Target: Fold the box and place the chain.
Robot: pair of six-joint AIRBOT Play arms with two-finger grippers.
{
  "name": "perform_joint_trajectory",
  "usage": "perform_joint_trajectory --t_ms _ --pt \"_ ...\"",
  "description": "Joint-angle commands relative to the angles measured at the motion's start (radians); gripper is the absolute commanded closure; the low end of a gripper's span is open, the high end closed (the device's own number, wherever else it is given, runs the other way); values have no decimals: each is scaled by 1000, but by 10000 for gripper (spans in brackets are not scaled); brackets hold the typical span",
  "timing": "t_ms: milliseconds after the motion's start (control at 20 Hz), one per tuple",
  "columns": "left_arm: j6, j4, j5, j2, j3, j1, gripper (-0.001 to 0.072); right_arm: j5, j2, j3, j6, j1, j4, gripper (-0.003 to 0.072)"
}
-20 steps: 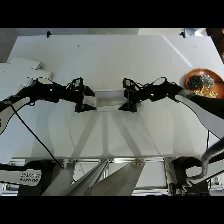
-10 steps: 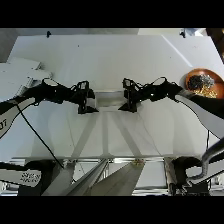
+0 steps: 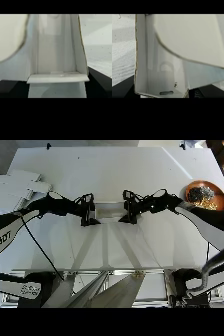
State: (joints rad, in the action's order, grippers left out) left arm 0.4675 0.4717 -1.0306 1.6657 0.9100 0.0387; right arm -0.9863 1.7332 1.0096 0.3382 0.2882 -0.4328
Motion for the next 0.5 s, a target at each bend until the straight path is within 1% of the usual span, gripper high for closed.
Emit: perform_joint_trajectory --t_ms 0,50,100,150,200,450 --pt "-24 24 35 0 2 19 65 -1 -1 0 0 0 0 169" --pt "-24 28 35 0 2 19 132 -1 -1 0 0 0 0 169" --pt "-23 29 33 0 2 19 232 -1 -1 0 0 0 0 169" --pt "-23 29 33 0 2 19 427 -1 -1 0 0 0 0 169" --pt "-23 31 32 0 2 19 539 -1 -1 0 0 0 0 169" --pt "-23 31 32 0 2 19 537 -1 -1 0 0 0 0 169"
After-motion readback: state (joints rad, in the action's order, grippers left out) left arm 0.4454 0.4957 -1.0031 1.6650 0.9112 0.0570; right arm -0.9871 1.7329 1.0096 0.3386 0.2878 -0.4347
